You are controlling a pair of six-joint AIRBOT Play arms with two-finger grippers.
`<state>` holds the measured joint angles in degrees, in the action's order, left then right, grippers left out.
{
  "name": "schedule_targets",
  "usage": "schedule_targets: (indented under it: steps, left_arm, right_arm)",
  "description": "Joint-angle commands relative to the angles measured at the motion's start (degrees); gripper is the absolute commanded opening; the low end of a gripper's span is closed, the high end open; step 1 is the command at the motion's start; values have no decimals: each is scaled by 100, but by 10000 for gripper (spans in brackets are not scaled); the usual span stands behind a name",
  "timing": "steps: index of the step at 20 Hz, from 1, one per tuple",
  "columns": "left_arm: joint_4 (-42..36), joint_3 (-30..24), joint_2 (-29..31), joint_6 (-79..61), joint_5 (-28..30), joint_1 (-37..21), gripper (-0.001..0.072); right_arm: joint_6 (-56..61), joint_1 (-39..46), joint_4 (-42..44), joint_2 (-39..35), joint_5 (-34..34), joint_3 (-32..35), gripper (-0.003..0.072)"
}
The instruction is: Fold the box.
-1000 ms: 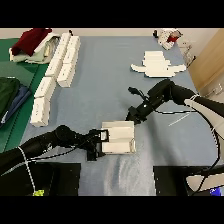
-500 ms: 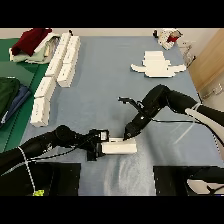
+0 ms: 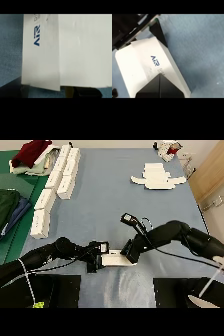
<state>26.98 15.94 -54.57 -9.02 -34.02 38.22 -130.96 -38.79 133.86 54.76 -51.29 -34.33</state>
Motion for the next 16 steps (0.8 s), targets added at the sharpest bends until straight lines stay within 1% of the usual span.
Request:
schedule_targets:
  steps: [1,2,4,5,6,7,8,11,12,13,14,16]
  left_arm:
    - [0,2,0,2,0,2,472]
    - [0,2,0,0,0,2,472]
    - [0,2,0,0,0,2,472]
    - [0,4,0,2,0,2,472]
    - [0,2,0,2,0,2,472]
    - [0,2,0,0,0,2,472]
    - [0,2,0,2,0,2,472]
    - [0,2,0,2,0,2,472]
    - [0,2,0,2,0,2,472]
    - [0,2,0,2,0,2,472]
    - [0,2,0,0,0,2,472]
    - [0,2,0,2,0,2,473]
  right_arm:
    - [-278,-752,-258,-763,1325,568,5]
    - [-275,-949,-457,-881,1499,667,5]
    - [-278,-1204,-1115,-905,1738,739,14]
    - [-282,-1263,-1410,-866,1805,734,136]
    - [-356,-1274,-1530,-837,1812,723,310]
    - [-584,-1274,-1537,-828,1808,713,451]
    - [-817,-1274,-1532,-831,1792,713,494]
    - [-1058,-1276,-1427,-828,1766,715,495]
    - [-1069,-1276,-1388,-828,1746,715,508]
    - [-1123,-1300,-1329,-828,1718,715,629]
    - [-1147,-1377,-1333,-831,1716,715,641]
    - [-1147,-1543,-1353,-828,1722,715,641]
